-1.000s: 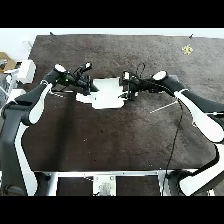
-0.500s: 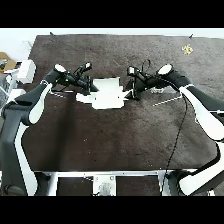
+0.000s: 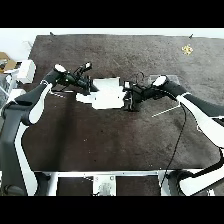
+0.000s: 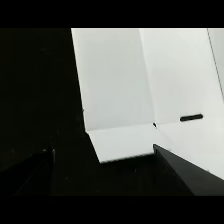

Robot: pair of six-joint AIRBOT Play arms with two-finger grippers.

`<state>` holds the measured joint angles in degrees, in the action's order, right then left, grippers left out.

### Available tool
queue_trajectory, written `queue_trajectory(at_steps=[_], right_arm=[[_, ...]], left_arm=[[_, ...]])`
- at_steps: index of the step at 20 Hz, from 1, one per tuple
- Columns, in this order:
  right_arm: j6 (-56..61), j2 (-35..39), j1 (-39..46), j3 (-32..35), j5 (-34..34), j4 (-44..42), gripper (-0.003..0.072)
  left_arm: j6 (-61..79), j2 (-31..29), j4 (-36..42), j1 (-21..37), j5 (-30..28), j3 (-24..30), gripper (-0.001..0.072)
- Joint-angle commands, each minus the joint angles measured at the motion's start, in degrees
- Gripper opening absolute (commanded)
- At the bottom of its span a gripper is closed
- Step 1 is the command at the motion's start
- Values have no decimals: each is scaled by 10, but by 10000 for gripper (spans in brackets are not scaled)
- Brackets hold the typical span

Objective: Fold the box and place the chain.

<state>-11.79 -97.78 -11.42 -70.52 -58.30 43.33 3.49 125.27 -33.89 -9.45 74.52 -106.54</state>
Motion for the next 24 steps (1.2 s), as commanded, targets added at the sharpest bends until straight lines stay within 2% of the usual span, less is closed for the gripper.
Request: queue_trajectory(at_steps=[1, 10, 14, 17, 24], right_arm=[[-97, 3, -6, 17, 35, -69, 692], [-172, -26, -19, 19, 74, -58, 691], [-172, -26, -17, 16, 111, -105, 691], [-163, -16, -7, 12, 114, -132, 690], [-129, -24, 13, -44, 100, -109, 689]], left_arm=[[0, 0, 0, 0, 0, 0, 13], [0, 0, 0, 0, 0, 0, 13], [0, 0, 0, 0, 0, 0, 13], [0, 0, 0, 0, 0, 0, 13], [0, 0, 0, 0, 0, 0, 13]])
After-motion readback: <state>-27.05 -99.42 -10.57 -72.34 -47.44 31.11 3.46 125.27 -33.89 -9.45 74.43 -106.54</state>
